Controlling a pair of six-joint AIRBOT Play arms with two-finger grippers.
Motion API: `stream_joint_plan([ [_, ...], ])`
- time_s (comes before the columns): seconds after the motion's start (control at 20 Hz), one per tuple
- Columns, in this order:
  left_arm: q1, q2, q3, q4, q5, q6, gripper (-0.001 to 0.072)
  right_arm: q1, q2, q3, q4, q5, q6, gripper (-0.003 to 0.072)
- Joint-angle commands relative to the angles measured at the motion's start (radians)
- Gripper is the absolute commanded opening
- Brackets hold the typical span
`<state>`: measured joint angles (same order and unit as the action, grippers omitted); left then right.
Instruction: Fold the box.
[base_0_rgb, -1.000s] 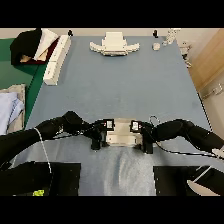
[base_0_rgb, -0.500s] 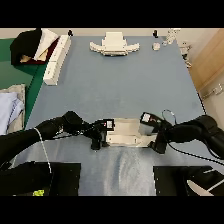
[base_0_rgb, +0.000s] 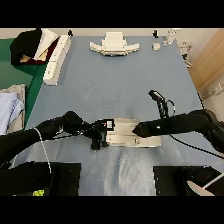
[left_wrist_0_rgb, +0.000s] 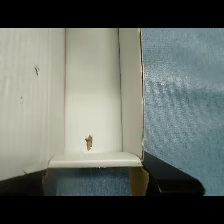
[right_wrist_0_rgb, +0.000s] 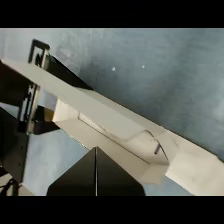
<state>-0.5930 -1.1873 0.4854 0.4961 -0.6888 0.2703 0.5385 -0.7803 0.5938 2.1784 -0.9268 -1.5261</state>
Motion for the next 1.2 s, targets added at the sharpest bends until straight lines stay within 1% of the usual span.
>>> stream_joint_plan([
  [0.0,0.001,0.0,0.0,0.0,0.0,0.0,0.046,0.024,-0.166,0.078,0.102,0.104,0.052,0.0005],
  [0.15,0.001,0.0,0.0,0.0,0.0,0.0,0.046,0.023,-0.315,0.142,0.066,0.119,0.052,0.0004],
  [0.3,0.0,0.0,0.0,0.0,0.0,0.0,0.046,0.024,-0.425,0.15,0.066,0.128,0.052,0.0004],
  [0.4,0.0,0.0,0.0,0.0,0.0,0.0,0.046,0.025,-0.469,0.15,0.067,0.129,0.052,0.0004],
  [0.5,0.001,0.0,0.0,0.0,0.0,0.0,0.046,0.025,-0.484,0.15,0.066,0.133,0.051,0.0004],
  [0.85,0.0,0.0,0.0,0.0,0.0,0.0,0.046,0.024,-0.462,0.151,0.066,0.134,-0.003,0.0004],
  [1.0,0.0,0.0,0.0,0.0,0.0,0.0,0.046,0.024,-0.383,0.151,0.061,0.133,-0.074,0.0004],
  [1.15,0.001,0.0,0.0,0.0,0.0,0.0,0.046,0.024,-0.254,0.151,0.023,0.129,-0.148,0.0004],
])
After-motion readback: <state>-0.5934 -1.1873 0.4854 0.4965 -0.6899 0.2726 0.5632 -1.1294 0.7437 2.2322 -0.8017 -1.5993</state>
